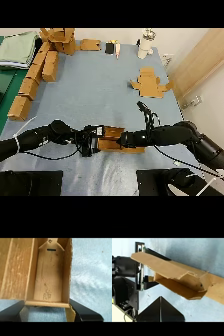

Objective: Fold the box.

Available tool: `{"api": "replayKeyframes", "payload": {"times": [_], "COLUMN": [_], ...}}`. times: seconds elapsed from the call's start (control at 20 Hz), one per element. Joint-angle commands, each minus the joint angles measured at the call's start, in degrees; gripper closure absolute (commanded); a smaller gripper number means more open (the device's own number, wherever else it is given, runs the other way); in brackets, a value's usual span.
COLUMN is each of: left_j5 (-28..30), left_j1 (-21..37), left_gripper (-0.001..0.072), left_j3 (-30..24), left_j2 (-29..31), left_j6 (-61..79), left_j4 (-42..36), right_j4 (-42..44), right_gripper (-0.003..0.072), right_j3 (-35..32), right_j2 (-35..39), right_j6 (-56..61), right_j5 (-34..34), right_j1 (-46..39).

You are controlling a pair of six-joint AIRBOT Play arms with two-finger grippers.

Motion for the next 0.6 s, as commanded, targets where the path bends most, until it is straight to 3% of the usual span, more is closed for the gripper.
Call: {"api": "replayKeyframes", "payload": {"times": [0.0, 0.15, 0.55], "left_j5": [0.5, 3.1, -0.5], "left_j1": [0.0, 0.1, 0.0], "left_gripper": [0.0117, 0.0117, 0.0117], "left_j3": [0.0, 0.0, -0.1], "left_j2": [0.9, 1.8, 0.8], "left_j6": [-0.8, -4.5, -4.2], "left_j4": [0.0, 1.5, 3.9], "right_j4": [0.3, 0.1, -0.4], "right_gripper": [0.0682, 0.0682, 0.0682], "right_j3": [0.1, 0.1, 0.1], "right_j2": [-2.1, -3.1, -3.4], "right_j6": [1.6, 1.6, 1.0], "right_j5": [-0.1, 0.4, 4.4], "right_j1": [0.0, 0.0, 0.0]}}
